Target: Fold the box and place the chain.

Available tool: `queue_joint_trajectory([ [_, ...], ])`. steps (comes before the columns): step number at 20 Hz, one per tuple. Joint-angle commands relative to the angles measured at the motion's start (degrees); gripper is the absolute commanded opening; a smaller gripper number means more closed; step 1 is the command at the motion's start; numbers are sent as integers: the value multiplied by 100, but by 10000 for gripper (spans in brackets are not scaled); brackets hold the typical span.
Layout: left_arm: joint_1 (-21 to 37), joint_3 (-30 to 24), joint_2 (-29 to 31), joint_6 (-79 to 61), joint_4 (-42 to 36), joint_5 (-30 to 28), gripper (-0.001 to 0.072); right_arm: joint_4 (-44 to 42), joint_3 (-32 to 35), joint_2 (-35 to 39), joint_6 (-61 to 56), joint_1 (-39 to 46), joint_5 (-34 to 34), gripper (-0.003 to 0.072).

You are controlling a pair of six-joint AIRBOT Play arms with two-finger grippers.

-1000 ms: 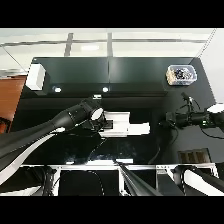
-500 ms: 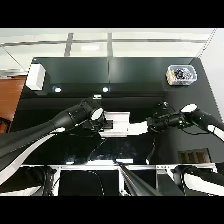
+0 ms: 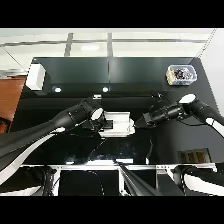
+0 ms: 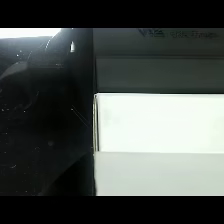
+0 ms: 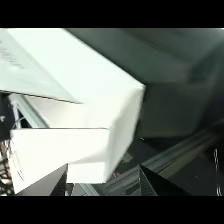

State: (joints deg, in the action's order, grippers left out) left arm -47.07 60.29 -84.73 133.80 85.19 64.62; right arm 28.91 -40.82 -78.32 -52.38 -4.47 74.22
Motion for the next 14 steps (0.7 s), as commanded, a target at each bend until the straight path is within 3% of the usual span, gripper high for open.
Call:
queue_joint_trajectory([
  [1,2,0,-2,-2,-20,-4,27,13,-251,0,-240,-372,-96,486],
  [8,2,0,-2,-2,-17,-4,27,647,-549,0,-1239,-1128,-758,486],
  [9,2,0,-2,-2,-17,-4,27,807,-634,0,-1390,-1235,-815,475],
  [10,2,0,-2,-2,-20,-4,27,890,-713,0,-1478,-1335,-852,353],
  [14,2,0,-2,-2,-22,-4,27,1436,-929,0,-2203,-1738,-1102,354],
])
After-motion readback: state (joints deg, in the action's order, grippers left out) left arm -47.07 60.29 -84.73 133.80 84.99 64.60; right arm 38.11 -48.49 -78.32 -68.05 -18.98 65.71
